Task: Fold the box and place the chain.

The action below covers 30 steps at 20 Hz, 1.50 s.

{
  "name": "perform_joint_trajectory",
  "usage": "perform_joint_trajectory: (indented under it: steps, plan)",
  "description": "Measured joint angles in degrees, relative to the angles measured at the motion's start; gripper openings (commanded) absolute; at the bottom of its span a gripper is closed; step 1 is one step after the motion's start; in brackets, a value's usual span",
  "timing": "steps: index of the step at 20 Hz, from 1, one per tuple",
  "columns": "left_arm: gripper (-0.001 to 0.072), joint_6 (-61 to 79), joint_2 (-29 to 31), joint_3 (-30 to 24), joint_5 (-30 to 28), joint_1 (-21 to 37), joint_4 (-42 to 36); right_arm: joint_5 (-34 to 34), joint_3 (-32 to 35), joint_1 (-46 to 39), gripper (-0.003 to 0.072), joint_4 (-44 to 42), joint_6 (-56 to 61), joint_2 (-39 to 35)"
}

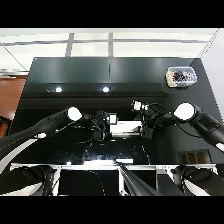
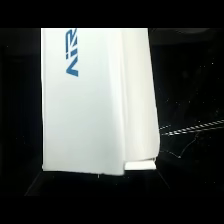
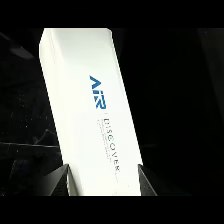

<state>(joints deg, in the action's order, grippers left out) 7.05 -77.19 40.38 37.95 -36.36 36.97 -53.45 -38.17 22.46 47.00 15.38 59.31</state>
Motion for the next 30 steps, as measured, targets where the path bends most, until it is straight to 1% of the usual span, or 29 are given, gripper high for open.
perform_joint_trajectory:
  steps: [2,3,4,5,10,11,12,23,24,25,27,30]
  plan:
    - [0.0349,0.00,0.00,0.00,0.00,0.00,0.00,0.00,0.07,0.00,0.0485,0.02,0.00,0.00]
    - [0.0349,0.00,0.00,0.00,0.00,0.00,0.00,0.02,0.09,0.00,0.0391,0.00,-0.02,-0.02]
    - [0.0349,-0.02,0.00,0.00,0.00,0.00,0.00,-0.04,0.11,0.00,0.0261,0.04,-0.02,0.00]
    - [0.0349,0.02,0.00,0.00,0.02,0.00,0.02,-0.04,0.09,0.00,0.0254,-0.02,-0.02,-0.02]
    - [0.0349,0.04,0.00,0.00,0.02,0.00,0.02,-0.24,0.09,0.00,0.0255,-0.02,-0.07,-0.02]
    - [0.0349,0.04,0.00,0.00,0.02,0.00,0.04,-0.28,0.09,0.00,0.0277,-0.02,-0.07,-0.02]
    - [0.0349,0.04,0.00,0.00,0.02,0.00,0.02,-0.35,0.09,0.00,0.0336,-0.02,-0.07,-0.02]
    - [0.0349,-0.09,0.00,0.00,0.02,0.00,0.02,-0.31,0.31,0.00,0.0337,-0.02,0.00,-0.02]
    - [0.0349,-0.09,0.00,0.00,0.02,0.00,0.02,-0.31,0.35,0.00,0.0346,-0.02,0.00,-0.02]
    - [0.0349,-0.07,0.00,0.00,0.02,0.00,0.00,-0.31,0.42,0.00,0.0395,-0.02,0.02,0.00]
    - [0.0349,-0.07,0.00,0.00,0.02,0.00,0.00,-0.46,0.46,0.00,0.0382,0.00,0.04,-0.02]
    - [0.0349,-0.07,0.00,0.00,0.02,0.00,0.00,-0.46,0.52,0.00,0.0384,0.00,0.04,-0.02]
